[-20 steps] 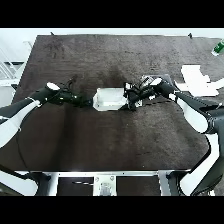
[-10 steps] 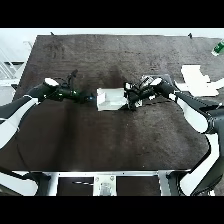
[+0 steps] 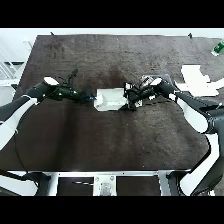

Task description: Fold the box and place the chain.

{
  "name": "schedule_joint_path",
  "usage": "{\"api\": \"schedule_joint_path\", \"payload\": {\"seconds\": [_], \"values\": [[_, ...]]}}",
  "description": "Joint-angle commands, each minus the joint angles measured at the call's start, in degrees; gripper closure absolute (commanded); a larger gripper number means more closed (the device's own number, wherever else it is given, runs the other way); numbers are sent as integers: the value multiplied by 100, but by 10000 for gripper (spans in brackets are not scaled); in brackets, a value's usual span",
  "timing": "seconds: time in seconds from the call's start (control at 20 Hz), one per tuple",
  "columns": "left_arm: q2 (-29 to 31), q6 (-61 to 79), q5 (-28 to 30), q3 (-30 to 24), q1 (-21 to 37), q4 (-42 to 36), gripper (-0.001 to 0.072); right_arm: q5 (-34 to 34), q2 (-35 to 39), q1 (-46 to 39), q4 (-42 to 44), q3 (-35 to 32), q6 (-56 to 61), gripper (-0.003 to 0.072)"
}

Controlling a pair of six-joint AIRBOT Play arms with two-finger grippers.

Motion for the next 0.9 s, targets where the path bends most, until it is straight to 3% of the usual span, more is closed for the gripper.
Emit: {"api": "schedule_joint_path", "payload": {"seconds": [0.0, 0.3, 0.35, 0.85], "values": [[9, -306, 79, -35, -107, 223, 411, 0, 0, 4, 2, 2, 2, 113], [31, -308, 44, -31, -120, 7, 392, 2, 0, 4, 2, 2, 2, 113], [63, -319, 81, -31, -140, 7, 350, 0, 0, 4, 2, 2, 2, 113], [164, -752, 321, -31, -428, 131, 344, 0, 0, 4, 2, 2, 2, 113]]}}
